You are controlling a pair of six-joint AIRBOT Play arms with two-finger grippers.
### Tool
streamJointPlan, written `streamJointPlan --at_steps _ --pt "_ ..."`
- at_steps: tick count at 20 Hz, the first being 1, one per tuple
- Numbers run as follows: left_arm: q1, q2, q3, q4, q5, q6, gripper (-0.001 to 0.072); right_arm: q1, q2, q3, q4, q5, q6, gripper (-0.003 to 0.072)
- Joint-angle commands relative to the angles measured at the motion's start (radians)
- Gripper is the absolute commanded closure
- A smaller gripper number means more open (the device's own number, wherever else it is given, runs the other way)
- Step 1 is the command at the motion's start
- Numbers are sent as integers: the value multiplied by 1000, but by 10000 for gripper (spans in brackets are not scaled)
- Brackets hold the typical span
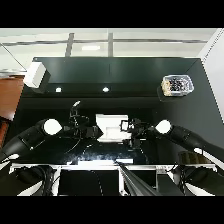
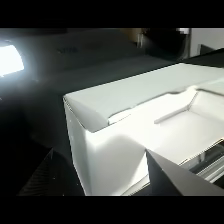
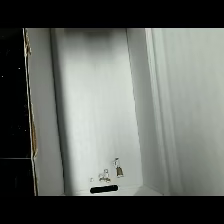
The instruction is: Fold the box and place the chain.
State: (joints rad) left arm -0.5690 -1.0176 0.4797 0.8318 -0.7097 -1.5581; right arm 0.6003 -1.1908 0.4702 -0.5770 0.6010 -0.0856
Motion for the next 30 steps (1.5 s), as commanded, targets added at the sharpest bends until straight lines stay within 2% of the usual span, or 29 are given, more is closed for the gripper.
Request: streamJointPlan --at_steps 1,4,5,6,10,11,12,19,22,26,30 --pt "-66 -2 33 168 22 -195 34 0 0 0 0 0 0 147" --pt "-146 -23 93 384 20 -420 39 0 0 0 0 0 0 147" --pt "-170 -35 113 426 13 -468 83 0 0 0 0 0 0 147" --pt "-194 -50 135 468 -5 -520 112 0 0 0 0 1 0 147" --pt "-256 -118 216 620 -139 -705 125 0 0 0 0 0 0 147" --pt "-262 -134 233 623 -166 -705 196 0 0 0 0 0 0 147" --pt "-268 -143 246 622 -177 -706 212 0 0 0 -1 0 0 147" --pt "-278 -158 271 654 -197 -789 226 0 0 0 -1 -4 0 147" --pt "-278 -196 280 653 -229 -807 292 0 0 0 -1 -4 0 147" --pt "-305 -261 344 689 -271 -806 307 0 0 0 -1 -4 0 147" --pt "-328 -312 390 709 -322 -806 395 0 0 0 -1 -4 0 147"
